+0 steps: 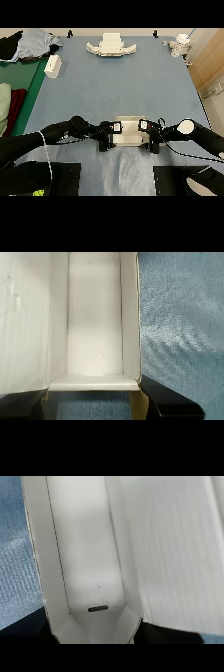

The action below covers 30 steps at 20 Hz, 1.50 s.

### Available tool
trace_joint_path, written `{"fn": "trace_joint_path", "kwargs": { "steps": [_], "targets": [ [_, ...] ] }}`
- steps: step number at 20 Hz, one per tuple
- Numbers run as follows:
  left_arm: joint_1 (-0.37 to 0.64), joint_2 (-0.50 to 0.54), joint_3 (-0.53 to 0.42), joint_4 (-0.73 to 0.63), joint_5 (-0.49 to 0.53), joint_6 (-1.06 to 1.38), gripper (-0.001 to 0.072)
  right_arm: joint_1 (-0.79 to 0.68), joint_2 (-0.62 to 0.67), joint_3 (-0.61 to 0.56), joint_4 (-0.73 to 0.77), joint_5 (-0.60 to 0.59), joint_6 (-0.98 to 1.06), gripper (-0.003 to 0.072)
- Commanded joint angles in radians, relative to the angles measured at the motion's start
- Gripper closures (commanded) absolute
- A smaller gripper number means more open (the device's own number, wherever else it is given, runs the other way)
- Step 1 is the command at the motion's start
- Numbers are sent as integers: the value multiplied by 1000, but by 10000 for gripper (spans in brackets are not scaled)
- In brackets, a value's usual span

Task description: Fold the box.

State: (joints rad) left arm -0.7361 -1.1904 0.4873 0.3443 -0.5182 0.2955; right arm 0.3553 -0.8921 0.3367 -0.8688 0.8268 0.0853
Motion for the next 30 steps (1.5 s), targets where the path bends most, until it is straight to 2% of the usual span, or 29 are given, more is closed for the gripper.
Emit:
{"fn": "trace_joint_path", "kwargs": {
  "steps": [1,12,13,14,18,21,25,27,29,30],
  "targets": [
    [0,1,1,0,1,0,233,1,0,1,1,1,0,145],
    [1,1,1,0,3,0,233,2,2,0,14,1,4,145],
    [1,1,1,0,3,0,232,1,2,0,7,2,13,110],
    [1,1,1,0,3,0,232,1,2,1,-8,2,50,-27],
    [1,1,1,0,3,0,233,1,40,2,-161,17,276,-26],
    [1,1,1,0,3,0,233,1,115,27,-290,122,432,-27],
    [1,1,1,0,3,0,233,1,230,82,-331,228,584,-26],
    [1,1,1,0,3,0,233,1,288,132,-374,295,724,-25],
    [1,1,1,0,3,0,233,1,338,188,-393,359,912,-12],
    [1,1,1,0,3,0,233,1,354,203,-359,365,1017,74]
  ]
}}
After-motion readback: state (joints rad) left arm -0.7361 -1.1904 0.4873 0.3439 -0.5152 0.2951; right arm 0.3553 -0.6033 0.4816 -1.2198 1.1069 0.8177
